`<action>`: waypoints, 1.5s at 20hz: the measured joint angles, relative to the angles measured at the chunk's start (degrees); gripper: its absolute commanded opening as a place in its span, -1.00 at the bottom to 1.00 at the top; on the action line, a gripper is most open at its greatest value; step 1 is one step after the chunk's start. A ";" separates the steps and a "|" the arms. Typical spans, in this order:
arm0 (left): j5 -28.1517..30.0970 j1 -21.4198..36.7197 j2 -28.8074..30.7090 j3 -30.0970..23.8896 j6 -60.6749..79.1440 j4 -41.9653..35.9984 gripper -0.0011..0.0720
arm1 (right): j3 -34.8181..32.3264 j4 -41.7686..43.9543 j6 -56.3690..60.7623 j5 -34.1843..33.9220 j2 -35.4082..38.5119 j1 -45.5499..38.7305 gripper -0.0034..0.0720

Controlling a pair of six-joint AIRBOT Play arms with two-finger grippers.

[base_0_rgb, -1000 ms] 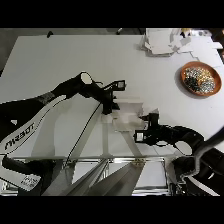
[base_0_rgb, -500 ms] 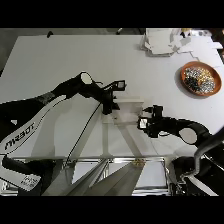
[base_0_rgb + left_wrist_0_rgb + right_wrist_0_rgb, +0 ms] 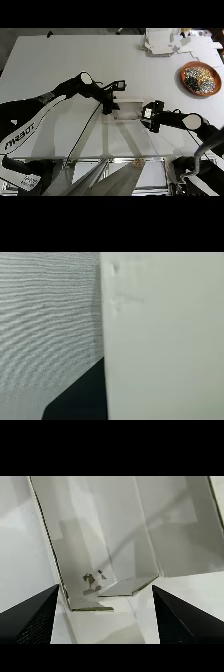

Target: Fold the box and place the chain.

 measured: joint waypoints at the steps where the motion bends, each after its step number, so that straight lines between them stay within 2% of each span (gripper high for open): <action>1: 0.00 0.00 0.00 0.00 0.00 0.00 -0.94 | 0.59 0.92 -0.90 0.90 -1.03 -1.03 0.82; 11: -0.04 0.02 0.00 0.00 0.00 0.00 -0.94 | 8.41 4.79 -7.37 9.20 -12.52 -5.62 0.82; 25: -0.13 0.02 0.00 0.00 0.02 0.04 -0.94 | 9.40 8.74 -15.08 12.11 -19.15 -5.90 0.79; 27: -0.11 0.02 0.00 0.00 0.02 0.04 -0.94 | 9.40 9.16 -15.93 12.13 -19.93 -5.90 0.66; 30: -0.11 0.02 0.00 0.00 0.02 0.04 -0.94 | 9.40 9.44 -16.74 12.28 -20.87 -5.90 0.63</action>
